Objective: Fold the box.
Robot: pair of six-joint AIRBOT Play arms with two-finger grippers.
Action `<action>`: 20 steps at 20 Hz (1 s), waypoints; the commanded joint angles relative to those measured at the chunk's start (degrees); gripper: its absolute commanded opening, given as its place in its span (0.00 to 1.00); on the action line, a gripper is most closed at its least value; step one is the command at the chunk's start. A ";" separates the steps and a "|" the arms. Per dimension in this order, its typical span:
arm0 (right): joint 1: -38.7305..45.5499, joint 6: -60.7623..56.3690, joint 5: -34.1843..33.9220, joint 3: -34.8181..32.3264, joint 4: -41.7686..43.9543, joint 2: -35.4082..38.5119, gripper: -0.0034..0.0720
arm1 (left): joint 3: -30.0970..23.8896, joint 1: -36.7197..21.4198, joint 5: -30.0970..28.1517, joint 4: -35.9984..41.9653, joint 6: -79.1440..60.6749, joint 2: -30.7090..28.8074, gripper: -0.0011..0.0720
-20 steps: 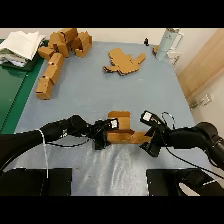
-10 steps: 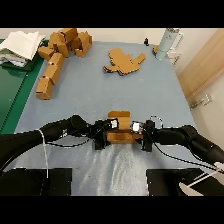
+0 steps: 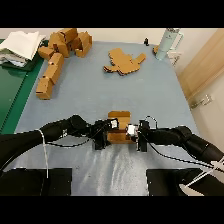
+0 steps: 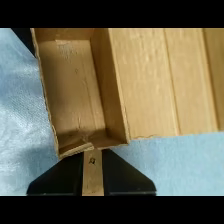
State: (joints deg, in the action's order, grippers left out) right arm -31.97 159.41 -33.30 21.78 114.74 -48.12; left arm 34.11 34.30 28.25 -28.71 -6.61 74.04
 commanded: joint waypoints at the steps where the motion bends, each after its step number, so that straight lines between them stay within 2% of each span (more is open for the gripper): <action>1: -1.33 0.81 2.25 0.04 0.79 -0.15 0.26 | 0.07 0.00 0.00 -0.02 0.00 0.02 0.75; 3: -1.33 1.20 2.45 0.04 1.05 -0.15 0.26 | 0.07 0.00 0.00 -0.02 -0.02 0.02 0.75; 4: -1.33 1.20 2.45 0.04 1.18 -0.15 0.33 | 0.07 0.00 0.00 -0.02 0.00 0.02 0.75; 5: -1.33 1.22 2.45 0.04 1.86 -0.15 0.49 | 0.07 0.00 0.00 -0.02 0.00 0.02 0.75; 6: -1.33 1.70 2.45 0.04 2.51 -0.15 0.53 | 0.07 0.00 0.00 -0.02 -0.02 0.02 0.75; 7: -1.33 2.67 2.45 0.04 3.28 -0.15 0.54 | 0.07 0.00 0.00 -0.02 -0.02 0.02 0.75; 9: -1.33 3.08 2.43 0.04 3.61 -0.15 0.75 | 0.07 0.00 0.00 -0.02 0.00 0.02 0.75; 15: -1.31 3.08 2.38 0.04 3.52 -0.15 0.75 | 0.07 0.00 0.00 -0.02 -0.02 0.02 0.75; 16: -1.27 3.06 2.19 0.04 3.06 -0.13 0.71 | 0.07 0.00 0.00 -0.02 -0.02 0.02 0.75; 17: -1.27 2.19 0.90 0.07 1.53 0.15 0.54 | 0.07 0.00 0.00 -0.02 0.00 0.02 0.75; 18: -1.22 -2.29 -1.31 0.09 -1.77 1.03 0.23 | 0.07 0.00 0.00 -0.02 0.00 0.02 0.75; 19: -1.22 -12.09 -4.20 0.44 -8.35 2.40 0.07 | 0.07 0.00 0.00 -0.02 -0.02 0.02 0.75; 20: -1.22 -27.23 -6.91 1.16 -16.92 4.04 0.05 | 0.07 0.00 0.00 -0.02 -0.02 0.02 0.75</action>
State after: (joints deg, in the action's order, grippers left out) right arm -33.30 154.36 -34.22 22.13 112.25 -46.52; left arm 34.11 34.30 28.27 -28.77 -6.63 74.04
